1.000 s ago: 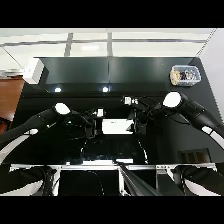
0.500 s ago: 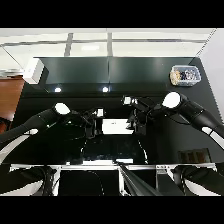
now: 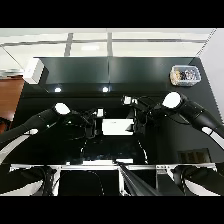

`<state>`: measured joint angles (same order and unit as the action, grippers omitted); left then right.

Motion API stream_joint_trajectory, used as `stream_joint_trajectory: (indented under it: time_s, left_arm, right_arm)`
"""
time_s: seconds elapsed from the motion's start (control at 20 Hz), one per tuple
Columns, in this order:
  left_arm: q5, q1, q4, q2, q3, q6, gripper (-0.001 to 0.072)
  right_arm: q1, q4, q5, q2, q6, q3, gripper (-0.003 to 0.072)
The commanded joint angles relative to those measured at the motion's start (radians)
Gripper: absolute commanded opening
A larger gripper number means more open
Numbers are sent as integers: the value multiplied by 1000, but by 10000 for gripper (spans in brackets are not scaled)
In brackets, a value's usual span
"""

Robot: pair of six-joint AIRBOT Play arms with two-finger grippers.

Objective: Fold the box and place the chain.

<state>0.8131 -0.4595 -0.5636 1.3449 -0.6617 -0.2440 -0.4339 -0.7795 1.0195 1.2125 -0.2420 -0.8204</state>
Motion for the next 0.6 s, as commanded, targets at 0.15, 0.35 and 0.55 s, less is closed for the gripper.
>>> stream_joint_trajectory:
  time_s: [0.15,0.35,0.55]
  left_arm:
    - [0,0,0,0,0,1,350]
    - [0,0,0,0,0,1,350]
    - [0,0,0,0,0,1,350]
  right_arm:
    - [-53,-80,-33,2,42,0,629]
    - [-50,-96,-45,2,39,0,626]
    - [-50,-92,-59,2,13,0,414]
